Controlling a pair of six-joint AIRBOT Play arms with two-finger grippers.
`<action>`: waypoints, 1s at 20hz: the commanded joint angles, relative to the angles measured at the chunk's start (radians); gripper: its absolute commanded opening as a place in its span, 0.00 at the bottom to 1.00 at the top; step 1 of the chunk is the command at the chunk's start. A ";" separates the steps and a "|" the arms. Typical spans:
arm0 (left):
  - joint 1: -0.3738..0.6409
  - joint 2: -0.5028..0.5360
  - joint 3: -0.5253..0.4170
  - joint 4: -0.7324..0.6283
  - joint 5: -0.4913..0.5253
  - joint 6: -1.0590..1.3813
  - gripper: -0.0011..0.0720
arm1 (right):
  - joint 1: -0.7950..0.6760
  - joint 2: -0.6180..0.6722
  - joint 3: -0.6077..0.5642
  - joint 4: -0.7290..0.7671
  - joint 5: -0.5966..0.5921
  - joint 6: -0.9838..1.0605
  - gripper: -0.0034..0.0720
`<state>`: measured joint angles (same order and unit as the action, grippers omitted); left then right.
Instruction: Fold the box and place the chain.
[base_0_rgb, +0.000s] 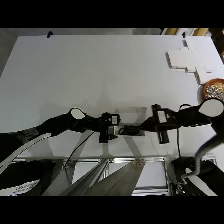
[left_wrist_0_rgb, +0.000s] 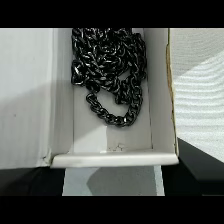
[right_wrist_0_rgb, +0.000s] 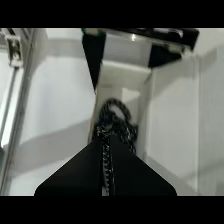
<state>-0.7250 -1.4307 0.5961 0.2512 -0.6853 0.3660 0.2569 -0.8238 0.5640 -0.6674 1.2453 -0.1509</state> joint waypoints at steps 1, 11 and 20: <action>0.000 0.000 0.000 0.000 0.000 0.000 0.25 | 0.125 0.002 0.001 0.047 -0.119 0.024 0.07; 0.000 0.000 0.000 0.000 0.000 0.000 0.25 | 0.166 -0.071 0.001 -0.060 -0.332 0.241 0.37; 0.000 0.000 0.000 0.000 0.000 0.000 0.25 | 0.164 0.118 0.048 -0.674 -0.365 0.457 0.43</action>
